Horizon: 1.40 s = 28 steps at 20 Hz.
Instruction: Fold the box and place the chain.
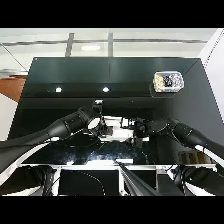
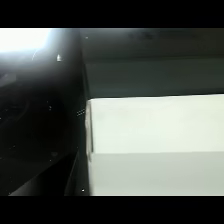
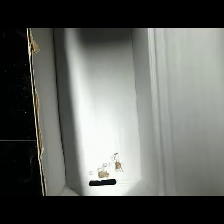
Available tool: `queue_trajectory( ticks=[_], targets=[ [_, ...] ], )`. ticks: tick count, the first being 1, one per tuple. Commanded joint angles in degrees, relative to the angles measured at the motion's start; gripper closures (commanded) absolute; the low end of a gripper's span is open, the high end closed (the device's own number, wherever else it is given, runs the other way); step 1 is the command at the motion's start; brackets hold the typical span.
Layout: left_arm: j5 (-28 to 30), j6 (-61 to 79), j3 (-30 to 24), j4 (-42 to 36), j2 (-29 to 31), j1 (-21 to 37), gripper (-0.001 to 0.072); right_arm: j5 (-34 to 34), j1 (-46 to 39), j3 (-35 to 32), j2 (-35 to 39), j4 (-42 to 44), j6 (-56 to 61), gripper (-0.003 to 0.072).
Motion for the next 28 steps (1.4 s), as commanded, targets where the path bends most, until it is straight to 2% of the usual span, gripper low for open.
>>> queue_trajectory(
  ticks=[1, 5, 7, 8, 9, 10, 11, 12, 17, 20, 23, 28],
  targets=[
    [-0.70, -0.09, 0.04, 0.17, 0.04, 0.04, 0.0391, 0.00, 0.04, -0.02, 0.02, 0.04, 0.09, 0.0219],
    [1.66, 0.11, 0.04, 0.07, 0.04, 0.04, 0.0400, 0.00, 0.04, -0.04, 0.02, 0.04, 0.09, 0.0219],
    [2.51, 0.61, 0.04, 0.02, 0.04, 0.04, 0.0524, 0.00, 0.04, -0.02, 0.02, 0.04, 0.09, 0.0219],
    [2.51, 1.33, 0.04, -0.02, 0.04, 0.04, 0.0637, -0.07, 0.04, -0.02, 0.02, 0.04, 0.07, 0.0219],
    [2.45, 2.19, 0.04, -0.02, 0.04, 0.02, 0.0675, -0.17, 0.04, -0.02, 0.02, 0.04, 0.07, 0.0218],
    [2.25, 2.16, 0.04, -0.07, 0.04, 0.04, 0.0676, -0.39, 0.04, -0.02, 0.11, 0.04, 0.09, 0.0204],
    [1.99, 2.16, 0.04, -0.02, 0.13, 0.04, 0.0676, -0.44, 0.04, 0.00, 0.37, 0.07, 0.48, 0.0072],
    [1.70, 2.16, 0.04, 0.20, 0.37, 0.20, 0.0676, -0.42, 0.04, 0.04, 0.90, 0.02, 1.53, -0.0011],
    [-2.25, 2.51, -0.44, 3.67, 3.45, 2.67, 0.0675, -4.09, -0.02, 0.92, 6.47, -4.02, 2.64, -0.0009],
    [-1.55, 1.40, -4.35, 3.63, 6.29, 4.11, 0.0675, -5.14, 0.00, 0.92, 8.26, -7.02, 2.62, -0.0009],
    [0.02, 1.38, -7.87, 3.04, 6.40, 4.35, 0.0676, -2.84, 0.98, 0.90, 8.07, -6.62, 0.76, -0.0008],
    [1.97, 1.42, -8.22, 2.75, 5.86, 4.35, 0.0676, 1.38, 4.70, 0.92, 5.81, -3.91, -1.53, -0.0008]
  ],
)
